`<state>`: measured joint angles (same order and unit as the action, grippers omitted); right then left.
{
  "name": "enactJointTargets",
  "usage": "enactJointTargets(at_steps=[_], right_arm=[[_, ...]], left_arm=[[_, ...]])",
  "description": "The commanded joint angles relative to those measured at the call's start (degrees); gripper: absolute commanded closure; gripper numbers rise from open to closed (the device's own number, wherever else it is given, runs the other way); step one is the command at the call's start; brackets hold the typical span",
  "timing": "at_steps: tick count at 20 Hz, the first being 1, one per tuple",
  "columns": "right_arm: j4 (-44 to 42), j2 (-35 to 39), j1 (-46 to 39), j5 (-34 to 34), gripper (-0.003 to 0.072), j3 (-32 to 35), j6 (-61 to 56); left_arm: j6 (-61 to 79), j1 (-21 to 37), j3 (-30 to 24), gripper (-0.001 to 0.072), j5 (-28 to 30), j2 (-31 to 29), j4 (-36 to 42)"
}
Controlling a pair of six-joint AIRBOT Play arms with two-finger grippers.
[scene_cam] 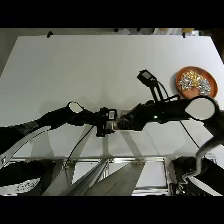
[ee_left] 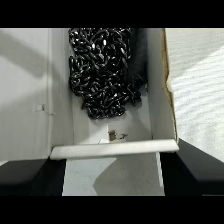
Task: Fold the box and place the chain.
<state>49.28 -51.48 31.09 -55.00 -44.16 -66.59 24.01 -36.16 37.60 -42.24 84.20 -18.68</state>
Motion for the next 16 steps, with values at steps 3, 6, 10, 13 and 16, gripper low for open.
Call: enactJointTargets(at_steps=[3,6,10,13,16], right_arm=[[4.1,-6.8,3.3,0.5,0.0665,0.2,0.0],[7.4,-7.1,3.5,-0.7,0.0533,-1.6,0.6],[14.6,-7.8,-1.3,-9.3,0.0487,-12.6,1.2],[13.9,-10.4,-6.7,-9.8,0.0534,-16.1,7.8],[13.9,-15.8,-9.6,-10.6,0.0571,-16.0,14.2]], left_arm=[[0.0,0.0,0.0,0.0318,0.0,0.0,0.0],[0.0,0.0,0.0,0.0318,0.0,0.0,0.0],[0.0,0.0,0.0,0.0318,0.0,0.0,0.0],[0.0,0.0,0.0,0.0318,0.0,0.0,0.0],[0.0,0.0,0.0,0.0318,0.0,0.0,0.0]])
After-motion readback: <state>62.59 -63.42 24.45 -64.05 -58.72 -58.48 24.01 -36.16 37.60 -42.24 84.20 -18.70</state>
